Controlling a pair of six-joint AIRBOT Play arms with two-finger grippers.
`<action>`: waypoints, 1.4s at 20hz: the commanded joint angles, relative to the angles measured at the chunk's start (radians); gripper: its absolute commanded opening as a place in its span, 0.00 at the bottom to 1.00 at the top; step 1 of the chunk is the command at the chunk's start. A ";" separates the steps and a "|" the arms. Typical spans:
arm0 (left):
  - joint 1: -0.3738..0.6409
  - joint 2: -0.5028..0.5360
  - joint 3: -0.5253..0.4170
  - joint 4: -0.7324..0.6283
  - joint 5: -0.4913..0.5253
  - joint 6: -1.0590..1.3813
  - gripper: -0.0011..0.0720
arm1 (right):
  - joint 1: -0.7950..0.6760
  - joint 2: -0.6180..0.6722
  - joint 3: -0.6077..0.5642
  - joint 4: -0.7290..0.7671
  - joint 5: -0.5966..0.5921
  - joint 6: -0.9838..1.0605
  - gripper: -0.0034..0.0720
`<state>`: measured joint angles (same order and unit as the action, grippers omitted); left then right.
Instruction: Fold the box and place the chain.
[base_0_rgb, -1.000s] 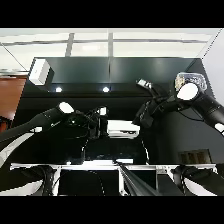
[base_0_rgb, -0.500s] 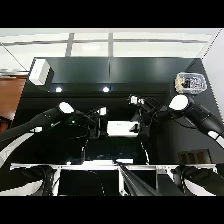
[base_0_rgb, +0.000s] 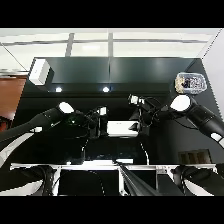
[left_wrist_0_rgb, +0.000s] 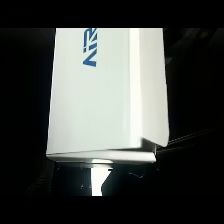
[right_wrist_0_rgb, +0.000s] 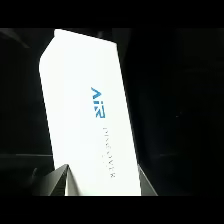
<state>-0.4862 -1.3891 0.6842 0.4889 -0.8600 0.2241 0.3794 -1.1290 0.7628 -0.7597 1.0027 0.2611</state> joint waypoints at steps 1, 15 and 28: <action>0.000 -0.001 0.000 0.001 0.000 0.000 0.52 | 0.001 0.005 0.001 0.000 -0.040 0.019 0.48; 0.000 -0.001 0.000 0.000 0.000 0.000 0.52 | 0.011 0.004 -0.024 0.003 -0.027 0.050 0.46; 0.000 -0.001 0.000 0.000 0.000 0.000 0.52 | 0.014 0.004 -0.024 -0.063 0.006 0.084 0.47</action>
<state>-0.4862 -1.3891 0.6842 0.4896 -0.8631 0.2253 0.3920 -1.1255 0.7395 -0.7937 1.0050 0.3275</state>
